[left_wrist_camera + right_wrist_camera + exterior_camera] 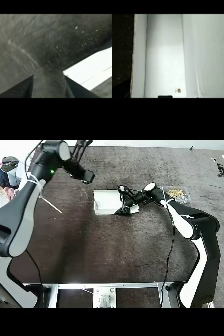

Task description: Fold the box and place the chain.

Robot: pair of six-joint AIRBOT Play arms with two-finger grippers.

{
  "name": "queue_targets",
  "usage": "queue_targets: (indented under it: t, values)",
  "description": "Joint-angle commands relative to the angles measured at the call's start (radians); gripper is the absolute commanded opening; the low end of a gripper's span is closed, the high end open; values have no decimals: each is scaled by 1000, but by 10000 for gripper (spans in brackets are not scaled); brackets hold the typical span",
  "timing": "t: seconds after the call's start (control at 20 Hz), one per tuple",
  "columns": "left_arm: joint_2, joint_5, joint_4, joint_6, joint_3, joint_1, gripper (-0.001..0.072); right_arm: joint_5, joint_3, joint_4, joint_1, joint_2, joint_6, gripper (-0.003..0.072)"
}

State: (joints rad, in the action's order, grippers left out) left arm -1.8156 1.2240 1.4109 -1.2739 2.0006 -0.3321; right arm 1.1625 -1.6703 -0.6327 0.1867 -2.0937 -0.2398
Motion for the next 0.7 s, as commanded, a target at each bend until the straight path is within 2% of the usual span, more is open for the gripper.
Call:
queue_targets:
  t: [0.0,0.1,0.15,0.2,0.25,0.3,0.45,0.65]
  values:
    - [2,-69,-451,511,-71,126,435,1,0,1,1,0,0,491]
    - [-2,-77,-694,789,-161,191,437,1,0,1,1,0,0,491]
    - [-13,-72,-764,893,-201,214,585,1,0,1,1,0,0,491]
    - [-31,-61,-816,984,-239,234,681,1,0,1,1,0,1,491]
    - [-53,-28,-847,1095,-270,247,683,1,0,1,1,0,0,491]
    - [-72,-3,-851,1181,-292,247,720,1,0,1,1,0,1,491]
    - [-136,67,-854,1370,-336,243,720,1,0,1,1,0,0,491]
    - [-198,71,-853,1524,-348,243,720,1,0,1,1,0,0,491]
